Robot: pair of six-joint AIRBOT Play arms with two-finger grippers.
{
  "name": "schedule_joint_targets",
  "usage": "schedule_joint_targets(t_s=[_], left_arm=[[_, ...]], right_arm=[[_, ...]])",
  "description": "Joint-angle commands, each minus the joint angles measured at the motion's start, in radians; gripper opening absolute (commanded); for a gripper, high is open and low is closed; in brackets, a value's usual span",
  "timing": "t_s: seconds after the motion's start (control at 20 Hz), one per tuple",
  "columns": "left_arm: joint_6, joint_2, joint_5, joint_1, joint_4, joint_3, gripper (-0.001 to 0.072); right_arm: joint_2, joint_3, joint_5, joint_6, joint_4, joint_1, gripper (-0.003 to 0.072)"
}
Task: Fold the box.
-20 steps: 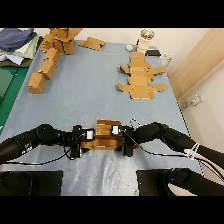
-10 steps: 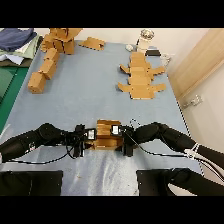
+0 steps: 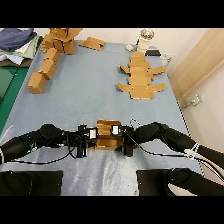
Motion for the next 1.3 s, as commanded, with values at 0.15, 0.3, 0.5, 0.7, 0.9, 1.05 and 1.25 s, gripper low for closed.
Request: schedule_joint_targets(t_s=[0.15,0.3,0.5,0.7,0.9,1.05,1.25], left_arm=[[0.031,-0.008,-0.004,-0.004,-0.056,0.001,0.0428],[0.031,-0.008,-0.014,-0.004,-0.056,0.001,0.0495],[0.03,-0.008,-0.028,-0.004,-0.056,0.001,0.0503],[0.023,-0.005,0.014,-0.003,-0.037,0.001,0.0205],[-0.315,0.102,0.116,0.005,0.243,0.001,0.0022],[-0.676,0.242,0.019,0.005,0.513,0.001,0.0016],[-1.057,0.44,-0.224,0.005,0.687,0.001,0.0016]], right_arm=[[0.0,0.0,0.0,0.0,0.0,0.0,0.0488],[0.0,0.0,0.0,0.0,0.0,0.0,0.0488],[0.0,0.0,0.0,0.0,0.0,0.0,0.0488],[0.0,0.0,0.0,0.0,0.0,0.0,0.0488],[0.0,0.0,0.0,0.0,0.0,0.0,0.0488],[0.0,0.0,0.0,0.0,0.0,0.0,0.0488],[0.0,0.0,0.0,0.0,0.0,0.0,0.0488]])
